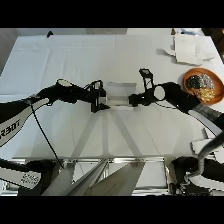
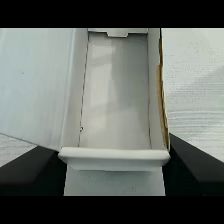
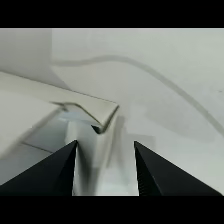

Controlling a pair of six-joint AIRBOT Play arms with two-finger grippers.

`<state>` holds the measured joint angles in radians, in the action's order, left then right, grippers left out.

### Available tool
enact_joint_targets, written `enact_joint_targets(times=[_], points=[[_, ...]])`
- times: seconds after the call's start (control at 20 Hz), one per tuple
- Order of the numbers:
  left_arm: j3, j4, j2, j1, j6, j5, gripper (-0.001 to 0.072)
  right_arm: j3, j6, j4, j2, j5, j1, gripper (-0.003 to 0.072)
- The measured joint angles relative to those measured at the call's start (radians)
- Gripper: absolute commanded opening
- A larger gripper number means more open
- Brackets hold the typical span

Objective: Fold the box and place the chain.

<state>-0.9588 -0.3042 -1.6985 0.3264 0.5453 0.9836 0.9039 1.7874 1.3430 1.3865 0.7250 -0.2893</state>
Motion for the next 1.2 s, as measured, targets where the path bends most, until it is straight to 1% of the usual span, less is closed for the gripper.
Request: enact_joint_targets(times=[0.15,0.3,0.55,0.8,1.2], points=[[0.000,0.000,0.000,0.000,0.000,0.000,0.0368,0.056,0.109,0.063,0.008,0.028,-0.016,0.0402],[0.000,0.000,0.000,0.000,0.000,0.000,0.0368,0.101,0.208,0.156,0.012,0.082,-0.022,0.0407],[0.000,0.001,0.000,0.000,0.000,0.002,0.0368,0.126,0.268,0.266,0.014,0.158,-0.043,0.0413],[0.000,-0.002,0.000,0.000,0.000,0.002,0.0368,0.132,0.285,0.315,0.029,0.172,-0.092,0.0411],[0.000,-0.001,0.000,0.000,0.000,0.002,0.0368,0.132,0.332,0.316,0.039,0.155,-0.118,0.0393]])
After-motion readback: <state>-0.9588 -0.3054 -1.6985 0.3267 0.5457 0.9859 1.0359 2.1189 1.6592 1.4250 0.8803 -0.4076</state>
